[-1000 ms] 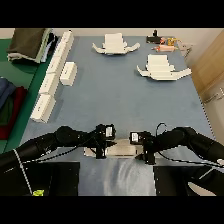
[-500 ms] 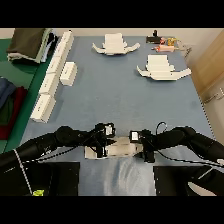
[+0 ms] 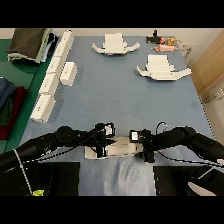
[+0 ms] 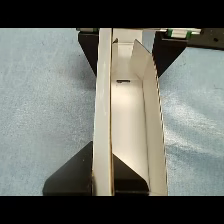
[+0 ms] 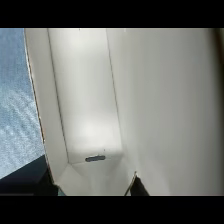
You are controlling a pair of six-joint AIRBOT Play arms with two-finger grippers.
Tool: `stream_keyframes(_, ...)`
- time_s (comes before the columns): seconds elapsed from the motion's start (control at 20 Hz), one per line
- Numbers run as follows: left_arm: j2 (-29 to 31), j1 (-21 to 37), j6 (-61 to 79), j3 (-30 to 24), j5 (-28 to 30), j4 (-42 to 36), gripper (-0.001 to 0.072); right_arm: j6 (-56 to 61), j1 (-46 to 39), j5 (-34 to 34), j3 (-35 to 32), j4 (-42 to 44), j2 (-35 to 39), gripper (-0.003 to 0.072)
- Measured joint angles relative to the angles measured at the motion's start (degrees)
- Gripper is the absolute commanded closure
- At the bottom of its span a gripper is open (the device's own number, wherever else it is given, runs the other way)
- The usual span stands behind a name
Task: Fold the box.
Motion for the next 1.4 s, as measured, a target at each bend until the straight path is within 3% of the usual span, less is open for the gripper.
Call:
stream_keyframes(0.05, 0.0, 0.02, 0.0, 0.0, 0.0, 0.0, 0.0684, 0.0, 0.0, 0.04, 0.0, 0.0, 0.0, 0.0261)
stream_keyframes(0.1, 0.0, 0.02, -0.02, 0.02, 0.07, 0.0, 0.0451, -0.02, 0.0, 0.2, 0.0, 0.07, 0.0, 0.0261)
stream_keyframes(0.15, -0.22, -0.09, -0.15, -0.31, 0.28, 1.09, 0.0336, 0.17, -0.11, 2.64, 0.17, 0.59, 0.02, 0.0258)
stream_keyframes(0.4, 1.79, -0.04, -6.51, 0.04, 0.26, 0.2, 0.0337, 0.11, -0.07, 0.22, 0.07, 0.37, 0.07, 0.0258)
stream_keyframes(0.65, 7.63, 0.15, -19.45, 0.0, -3.26, 11.1, 0.0336, 0.0, -0.09, -0.5, 0.07, 0.13, 0.07, 0.0258)
stream_keyframes(0.8, 12.85, 1.81, -33.35, 0.0, -8.66, 22.01, 0.0337, 0.0, -0.09, -0.59, 0.07, 0.0, 0.07, 0.0258)
stream_keyframes(0.85, 14.99, 2.78, -38.38, 0.0, -12.46, 25.97, 0.0383, 0.0, -0.09, -0.7, 0.07, -0.07, 0.07, 0.0258)
stream_keyframes(0.9, 17.22, 3.8, -43.43, 0.0, -16.22, 29.11, 0.0561, 0.0, -0.09, -0.79, 0.07, -0.11, 0.09, 0.0258)
stream_keyframes(0.95, 19.34, 4.74, -48.02, 0.0, -20.0, 31.69, 0.0695, 0.0, -0.09, -0.9, 0.07, -0.11, 0.09, 0.0259)
stream_keyframes(1.15, 27.36, 6.97, -67.25, 0.0, -31.8, 33.62, 0.0695, 0.0, -0.09, -1.16, 0.07, -0.26, 0.09, 0.0259)
stream_keyframes(1.25, 29.0, 7.04, -74.99, 0.0, -31.56, 28.48, 0.0696, 0.0, -0.09, -1.2, 0.07, -0.26, 0.09, 0.0259)
stream_keyframes(1.4, 27.06, 5.86, -80.96, 0.0, -24.46, 19.63, 0.0696, 0.0, -0.09, -1.31, 0.07, -0.26, 0.09, 0.0259)
